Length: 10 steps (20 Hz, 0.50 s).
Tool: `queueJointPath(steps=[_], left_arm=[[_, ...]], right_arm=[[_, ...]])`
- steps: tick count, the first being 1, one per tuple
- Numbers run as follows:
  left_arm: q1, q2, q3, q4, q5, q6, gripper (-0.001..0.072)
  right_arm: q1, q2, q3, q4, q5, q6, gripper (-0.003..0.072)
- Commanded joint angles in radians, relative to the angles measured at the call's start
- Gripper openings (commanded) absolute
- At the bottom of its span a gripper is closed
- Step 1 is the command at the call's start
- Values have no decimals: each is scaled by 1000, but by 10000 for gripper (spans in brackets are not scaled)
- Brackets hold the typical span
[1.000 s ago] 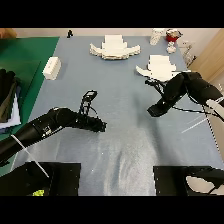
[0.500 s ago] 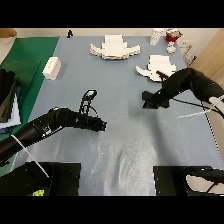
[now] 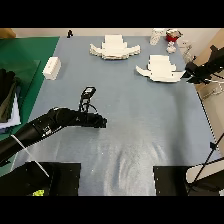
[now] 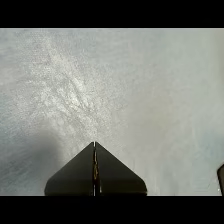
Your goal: Fold the box.
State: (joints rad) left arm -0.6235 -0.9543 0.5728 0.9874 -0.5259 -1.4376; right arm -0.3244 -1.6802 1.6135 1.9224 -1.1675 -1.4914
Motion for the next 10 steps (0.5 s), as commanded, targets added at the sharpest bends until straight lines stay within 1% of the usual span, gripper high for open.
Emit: queueJointPath(steps=[1,6,9,10], left_arm=[[1,0,0,1,24,0,15],[1,0,0,1,26,0,15],[1,0,0,1,10,0,15],[1,0,0,1,4,0,15]], right_arm=[[-91,-180,153,79,-40,-95,377],[-90,-367,336,199,-64,-126,377],[-76,-437,422,249,-92,-135,363],[-68,-442,425,259,-87,-147,306]])
